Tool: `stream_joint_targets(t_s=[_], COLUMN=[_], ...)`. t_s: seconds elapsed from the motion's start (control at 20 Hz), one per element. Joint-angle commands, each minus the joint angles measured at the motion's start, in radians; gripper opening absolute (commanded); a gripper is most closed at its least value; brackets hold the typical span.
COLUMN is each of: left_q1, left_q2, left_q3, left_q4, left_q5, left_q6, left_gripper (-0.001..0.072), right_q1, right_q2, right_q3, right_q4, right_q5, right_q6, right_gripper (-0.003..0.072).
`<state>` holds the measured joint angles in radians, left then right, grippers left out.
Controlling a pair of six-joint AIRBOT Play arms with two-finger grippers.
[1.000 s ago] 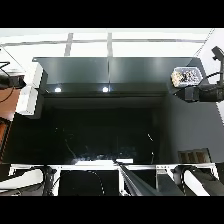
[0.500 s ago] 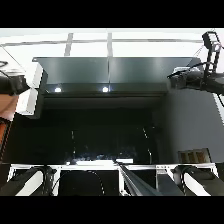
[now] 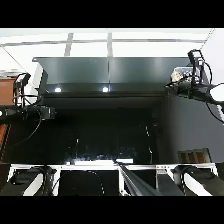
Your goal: Fold the box and place the chain.
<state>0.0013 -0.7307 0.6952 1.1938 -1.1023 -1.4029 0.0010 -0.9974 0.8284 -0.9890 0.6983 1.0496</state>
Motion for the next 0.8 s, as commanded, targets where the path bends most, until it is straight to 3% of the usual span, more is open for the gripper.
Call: stream_joint_targets(t_s=[0.0, 0.15, 0.75], left_q1=[-0.01, -0.01, -0.01], left_q2=[0.022, 0.024, 0.024], left_q3=[-0.025, -0.025, -0.025], left_q4=[-0.006, -0.027, -0.028], left_q5=[0.059, 0.1, 0.1], left_q6=[-0.004, -0.003, -0.003], left_gripper=[0.0024, 0.0024, 0.0025], right_q1=[0.001, 0.001, 0.001], right_q2=[-0.002, -0.002, -0.002], right_q3=[-0.012, -0.012, -0.012], right_q4=[-0.007, -0.007, -0.007], right_q5=[-0.009, -0.009, -0.009], right_q6=[0.001, 0.001, 0.001], right_gripper=[0.0012, 0.0012, 0.0012])
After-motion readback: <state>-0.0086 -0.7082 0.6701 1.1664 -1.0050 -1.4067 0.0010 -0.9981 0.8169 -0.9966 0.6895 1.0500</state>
